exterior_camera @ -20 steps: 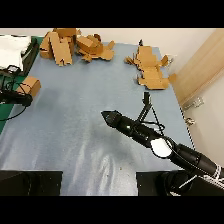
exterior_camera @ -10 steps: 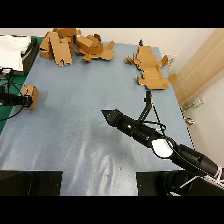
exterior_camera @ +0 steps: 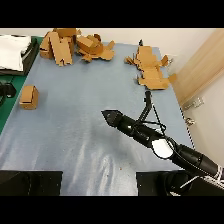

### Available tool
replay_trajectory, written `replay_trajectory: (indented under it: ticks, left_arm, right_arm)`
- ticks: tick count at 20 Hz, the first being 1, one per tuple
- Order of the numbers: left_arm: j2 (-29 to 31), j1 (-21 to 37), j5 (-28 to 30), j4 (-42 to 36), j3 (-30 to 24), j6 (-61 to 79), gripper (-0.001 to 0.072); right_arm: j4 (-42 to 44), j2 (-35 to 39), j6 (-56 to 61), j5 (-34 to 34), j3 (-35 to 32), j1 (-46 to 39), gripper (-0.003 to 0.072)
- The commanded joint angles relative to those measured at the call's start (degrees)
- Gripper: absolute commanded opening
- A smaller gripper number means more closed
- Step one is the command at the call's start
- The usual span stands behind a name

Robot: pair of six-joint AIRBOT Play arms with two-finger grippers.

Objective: Fold the box.

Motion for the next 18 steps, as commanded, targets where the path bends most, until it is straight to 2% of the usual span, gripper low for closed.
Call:
replay_trajectory:
  ticks: [1, 2, 4, 5, 6, 8, 10, 11, 12, 15, 18]
  left_arm:
    - [2.86, 0.46, -9.18, -7.23, 1.99, -4.26, 0.0691]
    - [2.8, -1.66, -11.69, -11.5, 1.97, -4.24, 0.069]
    - [2.71, -8.15, -14.67, -15.21, 1.97, -4.28, 0.0685]
    - [2.67, -12.81, -14.91, -15.5, 1.97, -4.31, 0.0476]
    - [2.67, -17.64, -14.8, -15.41, 1.97, -4.28, 0.0306]
    - [2.16, -26.53, -12.94, -15.41, 1.9, -4.28, 0.0282]
    - [0.63, -33.9, -10.08, -15.21, 1.9, -4.31, 0.0275]
    - [-0.37, -36.63, -9.16, -15.21, 1.9, -4.31, 0.01]
    - [-1.68, -39.17, -8.24, -15.17, 1.9, -4.26, 0.0054]
    - [-6.23, -43.71, -5.18, -15.08, 1.92, -4.28, 0.0053]
    - [-9.94, -45.05, -4.55, -15.19, 1.9, -4.31, 0.0053]
  right_arm:
    - [-3.43, -0.04, 0.0, 0.15, -0.02, -0.02, 0.0004]
    - [-5.35, -0.04, 0.0, 0.15, -0.02, -0.02, 0.0005]
    - [-9.42, -0.15, 0.02, 0.22, -0.02, -0.35, 0.0005]
    - [-9.51, -0.33, 0.04, 1.09, 0.0, -1.29, 0.0005]
    - [-9.53, -0.74, 0.02, 2.86, 0.04, -3.19, 0.0005]
    - [-10.45, -2.23, 0.02, 6.86, 0.04, -8.13, 0.0005]
    - [-13.53, -3.91, 0.02, 7.67, 0.07, -12.41, 0.0005]
    - [-14.21, -4.35, 0.02, 7.43, 0.09, -13.94, 0.0005]
    - [-14.67, -4.39, 0.0, 7.1, 0.09, -15.12, 0.0005]
    - [-14.95, -4.35, 0.02, 6.71, 0.09, -17.09, 0.0005]
    - [-14.95, -4.33, 0.02, 7.02, 0.09, -17.18, 0.0005]
